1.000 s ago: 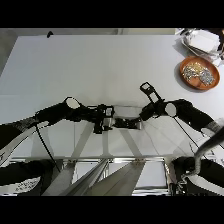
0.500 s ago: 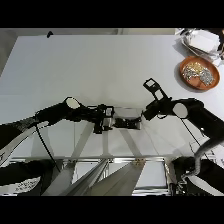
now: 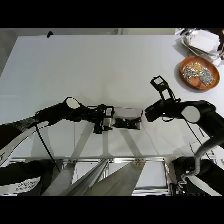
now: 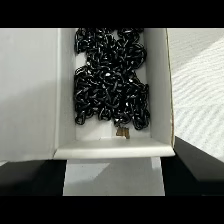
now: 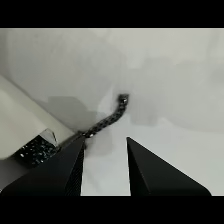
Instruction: Fold the box and place the chain.
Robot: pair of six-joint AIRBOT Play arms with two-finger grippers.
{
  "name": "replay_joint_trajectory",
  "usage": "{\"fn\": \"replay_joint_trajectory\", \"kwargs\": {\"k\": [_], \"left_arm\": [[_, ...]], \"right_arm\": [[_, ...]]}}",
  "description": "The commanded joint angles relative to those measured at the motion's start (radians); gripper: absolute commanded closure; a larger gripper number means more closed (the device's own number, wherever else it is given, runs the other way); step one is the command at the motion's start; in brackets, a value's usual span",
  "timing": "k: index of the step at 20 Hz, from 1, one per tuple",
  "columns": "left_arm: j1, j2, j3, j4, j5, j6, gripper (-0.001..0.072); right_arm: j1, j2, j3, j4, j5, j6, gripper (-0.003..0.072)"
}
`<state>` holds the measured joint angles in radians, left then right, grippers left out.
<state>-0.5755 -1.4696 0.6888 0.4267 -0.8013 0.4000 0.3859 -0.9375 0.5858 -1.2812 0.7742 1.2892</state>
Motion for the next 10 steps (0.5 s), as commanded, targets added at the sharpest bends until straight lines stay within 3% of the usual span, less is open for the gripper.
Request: {"fn": "replay_joint_trajectory", "kwargs": {"k": [1,10], "left_arm": [[0.0,0.0,0.001,0.0,0.0,0.0,0.0397],[0.0,0.0,0.001,0.0,0.0,0.0,0.0397]], "right_arm": [[0.0,-0.178,-0.002,0.137,0.02,0.03,0.038],[0.0,-0.224,-0.002,0.146,-0.026,0.031,0.0449]]}}
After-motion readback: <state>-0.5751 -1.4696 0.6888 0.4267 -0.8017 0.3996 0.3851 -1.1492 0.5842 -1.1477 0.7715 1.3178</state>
